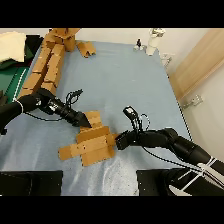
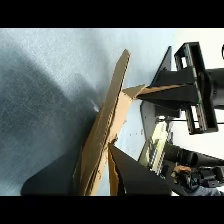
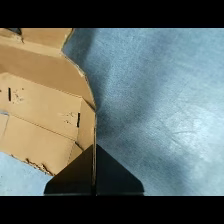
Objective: Fold the box.
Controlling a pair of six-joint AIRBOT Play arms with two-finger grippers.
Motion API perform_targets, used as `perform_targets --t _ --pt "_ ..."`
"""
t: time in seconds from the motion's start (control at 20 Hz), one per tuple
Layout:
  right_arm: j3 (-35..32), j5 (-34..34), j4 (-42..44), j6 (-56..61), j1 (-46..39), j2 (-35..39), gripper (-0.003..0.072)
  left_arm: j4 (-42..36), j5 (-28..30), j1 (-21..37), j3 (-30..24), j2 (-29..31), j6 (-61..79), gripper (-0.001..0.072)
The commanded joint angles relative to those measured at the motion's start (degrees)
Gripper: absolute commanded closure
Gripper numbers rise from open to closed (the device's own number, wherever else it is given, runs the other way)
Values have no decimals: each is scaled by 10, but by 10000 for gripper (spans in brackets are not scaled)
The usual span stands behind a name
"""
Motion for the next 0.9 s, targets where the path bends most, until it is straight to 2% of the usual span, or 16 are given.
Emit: perform_targets --t 0.0,0.15,0.3,0.65,0.75,0.8,0.85 --pt "0 0 -8 8 1 0 685 19 -9 6 0 0 5 443" --pt "0 -3 -28 26 1 0 685 17 -31 31 1 0 14 443" --pt "0 -3 -30 27 1 0 685 12 -55 33 0 0 32 443" --pt "0 -3 -30 31 0 0 685 -42 -51 25 0 -2 76 460" --pt "0 -3 -30 30 0 0 685 -42 -60 25 0 -8 80 668" --pt "0 -3 -30 30 0 0 684 -42 -70 23 0 -11 86 667" --pt "0 -2 -30 30 0 1 684 -42 -77 20 0 -15 92 699"
